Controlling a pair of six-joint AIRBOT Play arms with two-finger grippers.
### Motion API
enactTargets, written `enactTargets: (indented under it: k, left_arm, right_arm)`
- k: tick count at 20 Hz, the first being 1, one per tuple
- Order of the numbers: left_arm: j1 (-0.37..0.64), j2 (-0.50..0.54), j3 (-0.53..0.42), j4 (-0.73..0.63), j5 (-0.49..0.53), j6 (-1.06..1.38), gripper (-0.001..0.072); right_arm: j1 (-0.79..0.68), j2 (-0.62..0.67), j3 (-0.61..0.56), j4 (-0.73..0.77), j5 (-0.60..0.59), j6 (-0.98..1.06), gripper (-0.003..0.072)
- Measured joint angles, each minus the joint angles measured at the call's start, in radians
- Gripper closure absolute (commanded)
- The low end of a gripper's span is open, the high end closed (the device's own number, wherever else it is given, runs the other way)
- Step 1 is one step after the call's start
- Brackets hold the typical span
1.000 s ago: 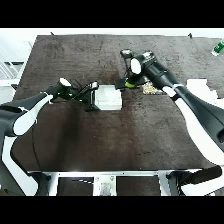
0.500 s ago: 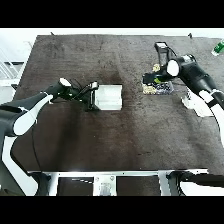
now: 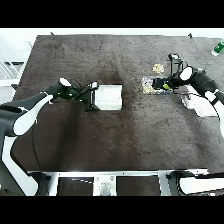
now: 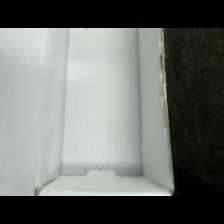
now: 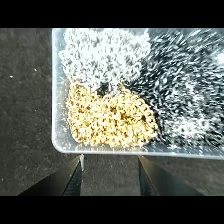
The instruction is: Fold the box and place the chain.
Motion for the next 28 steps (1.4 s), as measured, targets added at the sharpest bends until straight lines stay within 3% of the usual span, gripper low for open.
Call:
enactTargets:
  k: [4,6,12,16,28]
  left_arm:
    - [0.000,0.000,0.000,0.000,0.000,0.000,0.0172]
    - [0.000,0.000,0.000,0.000,0.000,0.000,0.0172]
    - [0.000,0.000,0.000,0.000,0.000,0.000,0.0172]
    - [0.000,0.000,0.000,0.000,0.000,0.000,0.0172]
    - [0.000,0.000,0.000,0.000,0.000,0.000,0.0172]
  right_arm:
    - [-0.013,-0.075,0.037,0.025,-0.007,-0.029,0.0296]
    - [-0.016,-0.106,0.058,0.028,-0.008,-0.034,0.0340]
    - [-0.018,-0.177,0.112,0.038,0.045,-0.042,0.0337]
    - [-0.015,-0.200,0.131,0.036,0.087,-0.055,0.0671]
    - [-0.007,-0.098,0.205,0.037,0.148,-0.079,0.0674]
